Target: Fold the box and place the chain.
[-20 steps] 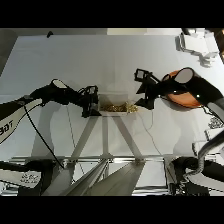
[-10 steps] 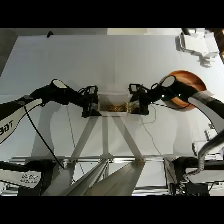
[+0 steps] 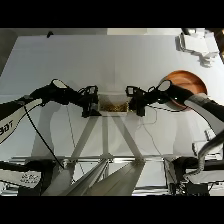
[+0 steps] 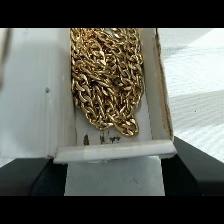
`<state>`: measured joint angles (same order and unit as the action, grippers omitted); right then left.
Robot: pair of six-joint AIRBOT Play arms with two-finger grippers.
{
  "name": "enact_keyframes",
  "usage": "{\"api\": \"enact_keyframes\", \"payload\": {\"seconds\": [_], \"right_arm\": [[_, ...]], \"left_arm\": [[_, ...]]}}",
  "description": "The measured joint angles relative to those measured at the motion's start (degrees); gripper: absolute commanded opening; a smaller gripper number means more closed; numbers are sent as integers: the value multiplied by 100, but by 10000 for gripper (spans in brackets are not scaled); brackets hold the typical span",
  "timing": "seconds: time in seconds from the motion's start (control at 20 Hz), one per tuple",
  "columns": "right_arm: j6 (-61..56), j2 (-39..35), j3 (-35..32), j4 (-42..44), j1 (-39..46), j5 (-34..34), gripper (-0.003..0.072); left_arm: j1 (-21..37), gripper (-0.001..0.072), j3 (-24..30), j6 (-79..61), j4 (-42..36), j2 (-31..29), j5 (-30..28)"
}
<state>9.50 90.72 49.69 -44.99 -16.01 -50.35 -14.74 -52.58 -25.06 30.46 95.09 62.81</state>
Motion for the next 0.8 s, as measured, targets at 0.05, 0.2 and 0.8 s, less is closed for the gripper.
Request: {"api": "enact_keyframes", "payload": {"seconds": [0.05,0.2,0.8], "right_arm": [[-92,-42,-4,-55,-4,13,15],[-260,-293,-31,-278,-4,-166,14],[-1043,-1985,-26,782,-7,-549,14]], "left_arm": [[0,212,0,0,0,0,0],[0,212,0,0,-2,0,0],[0,212,0,0,0,0,0]]}}
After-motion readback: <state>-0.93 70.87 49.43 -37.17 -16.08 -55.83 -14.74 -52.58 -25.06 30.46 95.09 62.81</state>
